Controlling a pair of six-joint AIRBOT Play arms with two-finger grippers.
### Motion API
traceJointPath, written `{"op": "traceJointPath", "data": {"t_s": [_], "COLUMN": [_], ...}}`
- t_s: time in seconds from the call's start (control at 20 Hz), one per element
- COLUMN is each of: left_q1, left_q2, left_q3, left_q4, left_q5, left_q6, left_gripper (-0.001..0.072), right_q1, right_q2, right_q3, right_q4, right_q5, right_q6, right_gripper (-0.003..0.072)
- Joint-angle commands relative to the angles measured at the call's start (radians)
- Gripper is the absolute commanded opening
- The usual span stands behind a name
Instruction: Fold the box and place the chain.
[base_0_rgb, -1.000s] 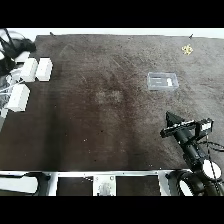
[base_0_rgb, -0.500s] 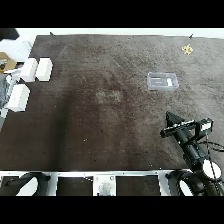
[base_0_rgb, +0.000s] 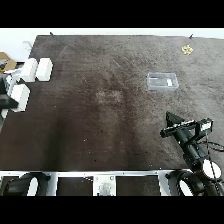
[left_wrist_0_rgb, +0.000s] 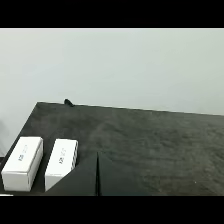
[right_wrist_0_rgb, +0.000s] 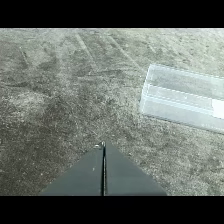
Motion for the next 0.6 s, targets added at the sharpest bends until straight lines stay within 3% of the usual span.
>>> {"op": "traceJointPath", "data": {"t_s": [0.0, 0.55], "left_q1": [0.000, 0.000], "left_q2": [0.160, 0.151], "left_q3": [-0.204, -0.212], "left_q4": [0.002, 0.002], "left_q5": [0.026, -0.009], "left_q6": [-0.023, -0.019], "left_gripper": [0.0007, 0.0011], "right_q1": [0.000, 0.000], "right_q2": [0.000, 0.000], "right_q3": [-0.001, -0.001], "right_q4": [0.000, 0.000], "right_q5": [0.000, 0.000], "right_q6": [0.000, 0.000], "right_gripper": [0.0004, 0.0004]}}
